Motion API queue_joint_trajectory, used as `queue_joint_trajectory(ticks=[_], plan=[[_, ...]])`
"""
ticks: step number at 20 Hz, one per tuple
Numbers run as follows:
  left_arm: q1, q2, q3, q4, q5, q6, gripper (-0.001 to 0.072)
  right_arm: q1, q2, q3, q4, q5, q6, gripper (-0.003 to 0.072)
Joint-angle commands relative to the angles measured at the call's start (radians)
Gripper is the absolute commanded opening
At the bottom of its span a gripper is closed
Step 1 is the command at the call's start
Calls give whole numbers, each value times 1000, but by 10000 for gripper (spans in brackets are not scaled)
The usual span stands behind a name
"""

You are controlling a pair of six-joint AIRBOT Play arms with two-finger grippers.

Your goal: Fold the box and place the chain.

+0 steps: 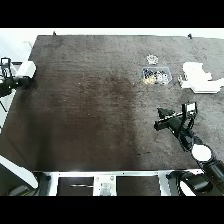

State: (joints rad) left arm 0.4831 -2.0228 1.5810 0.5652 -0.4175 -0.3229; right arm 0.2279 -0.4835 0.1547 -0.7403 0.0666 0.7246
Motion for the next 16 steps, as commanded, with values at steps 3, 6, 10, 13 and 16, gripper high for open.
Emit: queue_joint_trajectory(ticks=[3, 6, 10, 13, 16], plan=[[1, -29, -1, 2, 16, 16, 23, 0, 0, -2, 0, 0, 2, 11], [1, -29, -1, 0, 45, 6, 720, 0, 0, -2, 0, 0, 2, 11], [1, -23, 2, 0, 11, 6, 720, 0, 0, -2, 0, 0, 2, 336], [1, 10, 2, 7, -13, 5, 720, 0, 0, -2, -1, 0, 2, 452], [4, 60, 2, 7, -19, -3, 720, 0, 0, -2, -1, 0, 1, 538]])
